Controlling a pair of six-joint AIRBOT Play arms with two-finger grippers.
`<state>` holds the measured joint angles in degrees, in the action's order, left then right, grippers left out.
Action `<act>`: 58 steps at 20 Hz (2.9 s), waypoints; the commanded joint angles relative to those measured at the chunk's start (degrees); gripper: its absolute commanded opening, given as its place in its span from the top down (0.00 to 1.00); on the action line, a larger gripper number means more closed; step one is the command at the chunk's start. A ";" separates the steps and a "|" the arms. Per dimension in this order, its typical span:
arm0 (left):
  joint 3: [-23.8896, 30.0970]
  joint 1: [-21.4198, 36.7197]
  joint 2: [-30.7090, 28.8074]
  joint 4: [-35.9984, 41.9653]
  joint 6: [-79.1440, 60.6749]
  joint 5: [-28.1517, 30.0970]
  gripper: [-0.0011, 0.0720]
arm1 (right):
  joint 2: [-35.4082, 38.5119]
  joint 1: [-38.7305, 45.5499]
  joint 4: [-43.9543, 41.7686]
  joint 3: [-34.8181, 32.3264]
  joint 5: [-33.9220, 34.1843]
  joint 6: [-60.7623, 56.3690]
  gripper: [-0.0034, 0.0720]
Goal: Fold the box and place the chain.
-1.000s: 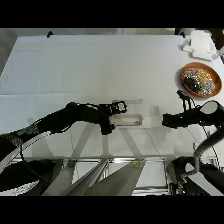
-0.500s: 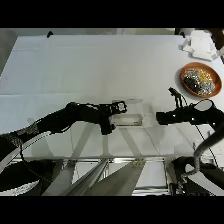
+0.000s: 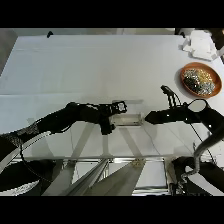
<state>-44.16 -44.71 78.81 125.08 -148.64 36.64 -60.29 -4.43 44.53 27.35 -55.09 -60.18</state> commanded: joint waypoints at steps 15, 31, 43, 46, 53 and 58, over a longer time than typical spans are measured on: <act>-0.04 -0.02 -0.02 0.00 0.00 -0.02 0.44 | 3.43 -11.72 6.25 1.22 3.67 -12.59 0.50; -0.04 -0.02 -0.02 0.00 0.00 -0.02 0.44 | -6.80 -27.45 29.09 11.02 3.76 -45.24 0.41; -0.04 -0.02 -0.02 0.00 0.00 0.00 0.44 | -10.23 -33.59 41.44 12.87 4.09 -64.57 0.57; -0.04 -0.02 -0.02 0.00 0.00 -0.02 0.44 | -12.50 -35.28 41.83 14.34 3.41 -66.03 0.62; -0.04 -0.02 -0.02 0.02 0.00 -0.02 0.44 | -13.88 -36.57 44.92 15.80 1.66 -69.02 0.73; -0.04 -0.02 -0.02 0.00 0.00 0.00 0.44 | -13.88 -38.53 48.06 15.80 1.66 -72.08 0.93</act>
<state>-44.16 -44.69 78.78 125.10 -148.44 36.77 -74.11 -42.04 90.72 43.09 -53.67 -129.93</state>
